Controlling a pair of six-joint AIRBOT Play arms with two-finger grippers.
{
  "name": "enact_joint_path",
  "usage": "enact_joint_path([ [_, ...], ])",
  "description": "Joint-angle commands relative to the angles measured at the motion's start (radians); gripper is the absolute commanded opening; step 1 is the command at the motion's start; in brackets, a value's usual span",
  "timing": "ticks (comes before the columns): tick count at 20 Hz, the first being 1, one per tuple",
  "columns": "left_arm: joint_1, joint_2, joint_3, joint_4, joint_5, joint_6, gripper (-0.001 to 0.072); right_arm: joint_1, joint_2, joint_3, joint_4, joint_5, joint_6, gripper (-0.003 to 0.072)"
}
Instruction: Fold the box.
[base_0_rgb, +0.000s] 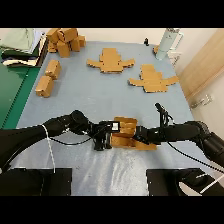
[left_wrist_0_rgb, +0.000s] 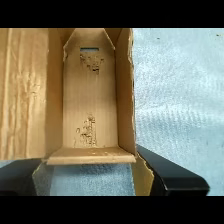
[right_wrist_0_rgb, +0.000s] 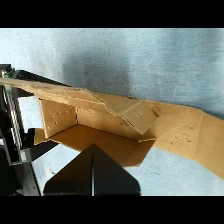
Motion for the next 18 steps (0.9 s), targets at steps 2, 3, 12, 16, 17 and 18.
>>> enact_joint_path([
  [2,0.0,0.001,0.001,-0.007,-0.019,0.026,0.0711,0.0,-0.001,0.0,0.0,0.0,0.0,0.0003],
  [3,0.0,0.001,0.001,-0.009,-0.019,0.026,0.0712,0.0,-0.001,0.0,0.0,0.0,0.0,0.0004],
  [12,-0.025,0.0,0.001,-0.022,0.048,-0.05,0.0571,0.0,-0.001,0.0,0.0,0.0,-0.002,0.0004],
  [16,-0.024,0.001,0.001,-0.022,0.05,-0.056,0.057,0.0,-0.001,0.0,-0.001,0.0,-0.003,0.0004],
  [17,-0.023,0.001,0.001,-0.022,0.049,-0.058,0.057,0.0,0.0,0.0,-0.001,0.0,-0.003,0.0004],
  [18,-0.023,0.003,0.0,-0.02,0.05,-0.063,0.0571,0.0,-0.001,0.0,-0.001,0.0,-0.003,0.0004],
])
